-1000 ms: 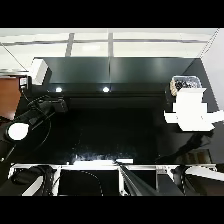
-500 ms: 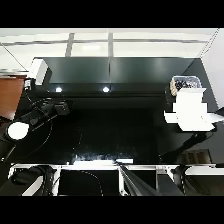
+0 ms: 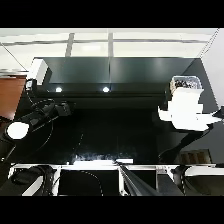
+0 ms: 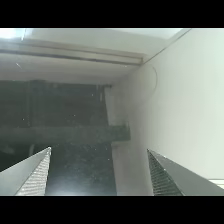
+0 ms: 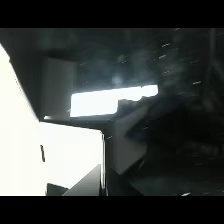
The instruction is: Fold the box and place the chain.
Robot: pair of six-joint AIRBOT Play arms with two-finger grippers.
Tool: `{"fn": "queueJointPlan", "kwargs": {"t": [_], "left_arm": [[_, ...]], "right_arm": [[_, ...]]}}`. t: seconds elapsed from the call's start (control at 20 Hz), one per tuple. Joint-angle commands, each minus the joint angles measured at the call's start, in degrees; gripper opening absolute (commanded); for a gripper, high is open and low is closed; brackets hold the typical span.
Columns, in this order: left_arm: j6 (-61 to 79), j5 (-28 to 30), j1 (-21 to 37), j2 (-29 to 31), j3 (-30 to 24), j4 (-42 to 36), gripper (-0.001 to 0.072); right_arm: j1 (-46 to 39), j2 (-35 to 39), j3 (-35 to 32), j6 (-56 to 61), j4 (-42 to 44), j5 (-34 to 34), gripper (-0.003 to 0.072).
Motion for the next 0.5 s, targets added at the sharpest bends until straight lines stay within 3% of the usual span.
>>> {"fn": "queueJointPlan", "kwargs": {"t": [0.0,0.2,0.45], "left_arm": [[0.00,-1.99,-0.02,-0.02,0.07,-0.11,0.0711],[0.00,-2.45,-0.04,-0.02,0.07,-0.15,0.0711],[0.00,-6.64,-0.04,-0.02,0.07,-0.55,0.0711]], "right_arm": [[0.17,0.00,0.02,1.18,6.05,7.91,0.0011],[1.57,1.60,-4.87,2.71,20.81,13.75,0.0009],[11.41,9.33,-20.17,2.29,29.68,13.18,0.0009]]}}
